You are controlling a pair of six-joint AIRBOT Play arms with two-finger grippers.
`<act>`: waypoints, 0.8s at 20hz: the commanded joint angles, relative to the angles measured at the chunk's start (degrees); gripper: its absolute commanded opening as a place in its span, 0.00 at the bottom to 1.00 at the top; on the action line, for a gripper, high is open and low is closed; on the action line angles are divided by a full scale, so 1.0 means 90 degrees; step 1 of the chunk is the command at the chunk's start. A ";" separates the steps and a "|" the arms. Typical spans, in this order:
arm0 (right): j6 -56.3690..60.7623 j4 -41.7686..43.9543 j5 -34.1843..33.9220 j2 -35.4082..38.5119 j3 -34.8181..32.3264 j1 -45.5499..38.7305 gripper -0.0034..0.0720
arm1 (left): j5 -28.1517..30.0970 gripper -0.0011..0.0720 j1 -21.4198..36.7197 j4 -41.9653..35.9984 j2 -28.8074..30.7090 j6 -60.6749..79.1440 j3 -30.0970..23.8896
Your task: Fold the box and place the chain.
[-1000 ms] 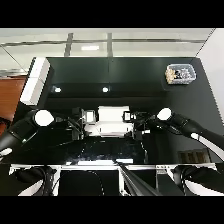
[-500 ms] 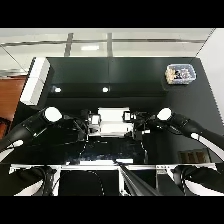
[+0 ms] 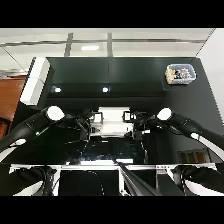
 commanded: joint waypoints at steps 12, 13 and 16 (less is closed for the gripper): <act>0.0010 0.0007 0.0000 -0.0005 0.0005 0.0000 0.12 | 0.0396 0.38 -0.0296 -0.1013 -0.0396 -0.0015 0.0012; 0.0007 0.0007 0.0000 -0.0005 0.0005 0.0000 0.12 | 0.0384 0.14 -0.0294 -0.1010 -0.0352 -0.0015 0.0012; 0.0007 0.0007 0.0000 -0.0005 0.0005 0.0000 0.12 | 0.0321 0.10 -0.0255 -0.0617 0.0109 -0.0265 0.0017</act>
